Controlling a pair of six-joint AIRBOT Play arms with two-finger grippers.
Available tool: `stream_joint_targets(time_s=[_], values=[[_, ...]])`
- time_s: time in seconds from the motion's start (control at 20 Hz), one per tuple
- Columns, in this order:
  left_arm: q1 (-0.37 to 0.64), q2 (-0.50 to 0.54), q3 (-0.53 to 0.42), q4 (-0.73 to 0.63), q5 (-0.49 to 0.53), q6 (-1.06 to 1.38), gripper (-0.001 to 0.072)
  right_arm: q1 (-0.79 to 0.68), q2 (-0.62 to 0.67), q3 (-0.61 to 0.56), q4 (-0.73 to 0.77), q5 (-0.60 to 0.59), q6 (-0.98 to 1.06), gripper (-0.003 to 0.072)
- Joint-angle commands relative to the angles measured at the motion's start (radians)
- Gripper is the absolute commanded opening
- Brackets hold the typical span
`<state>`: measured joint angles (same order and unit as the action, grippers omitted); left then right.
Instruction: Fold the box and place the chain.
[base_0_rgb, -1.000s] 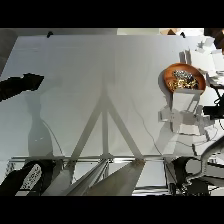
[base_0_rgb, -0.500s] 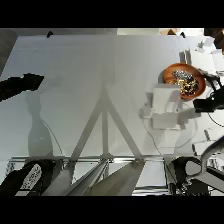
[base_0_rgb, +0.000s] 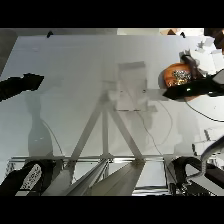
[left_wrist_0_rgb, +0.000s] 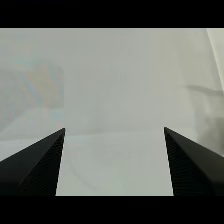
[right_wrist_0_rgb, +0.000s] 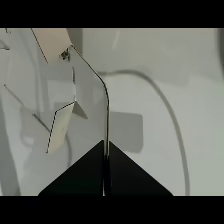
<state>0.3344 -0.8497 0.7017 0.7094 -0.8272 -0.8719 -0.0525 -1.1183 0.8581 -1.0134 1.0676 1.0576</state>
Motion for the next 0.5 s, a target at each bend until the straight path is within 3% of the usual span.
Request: stream_joint_targets(time_s=[0.0, 0.2, 0.45], values=[[0.0, 0.001, 0.001, 0.0, 0.0, 0.0, 0.0695, 0.151, 0.004, -0.133, 0.072, -0.265, -0.047, 0.0007], [0.0, 0.001, 0.001, 0.0, 0.0, 0.0, 0.0695, 0.246, 0.004, -0.275, 0.124, -0.402, -0.053, 0.0008], [0.0, 0.001, 0.001, 0.0, 0.0, 0.0, 0.0695, 0.278, 0.005, -0.282, 0.138, -0.452, -0.071, 0.0009]])
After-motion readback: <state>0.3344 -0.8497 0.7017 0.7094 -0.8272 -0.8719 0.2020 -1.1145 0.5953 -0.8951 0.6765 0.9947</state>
